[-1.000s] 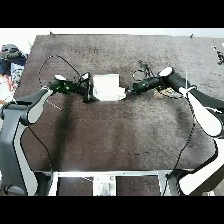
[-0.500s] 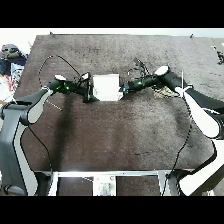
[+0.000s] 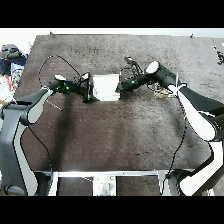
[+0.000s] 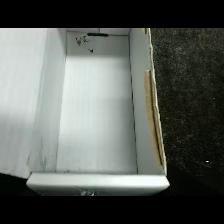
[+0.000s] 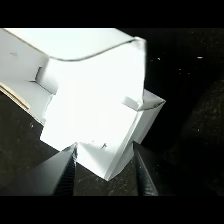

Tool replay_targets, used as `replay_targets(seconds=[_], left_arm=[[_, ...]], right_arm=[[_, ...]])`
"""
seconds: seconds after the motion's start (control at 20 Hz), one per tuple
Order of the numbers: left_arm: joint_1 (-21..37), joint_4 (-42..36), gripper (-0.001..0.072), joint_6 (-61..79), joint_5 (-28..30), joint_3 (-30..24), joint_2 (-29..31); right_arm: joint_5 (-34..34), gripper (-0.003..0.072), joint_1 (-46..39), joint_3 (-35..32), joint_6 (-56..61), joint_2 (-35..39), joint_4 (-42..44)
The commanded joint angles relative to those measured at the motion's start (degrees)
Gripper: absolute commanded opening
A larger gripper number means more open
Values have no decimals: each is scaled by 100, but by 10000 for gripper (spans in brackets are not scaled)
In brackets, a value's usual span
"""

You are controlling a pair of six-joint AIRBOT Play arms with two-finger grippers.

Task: Fold the box and place the chain.

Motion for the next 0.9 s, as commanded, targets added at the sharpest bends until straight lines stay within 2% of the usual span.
replay_targets(seconds=[0.0,0.4,0.85], left_arm=[[-2,0,206,0,0,0,-4],[-2,0,206,0,0,0,-4],[-2,2,205,0,0,0,-4]], right_arm=[[-101,410,114,116,254,-83,-238],[533,411,549,1285,1318,-883,-1825],[772,407,879,1670,2905,-984,-3174]])
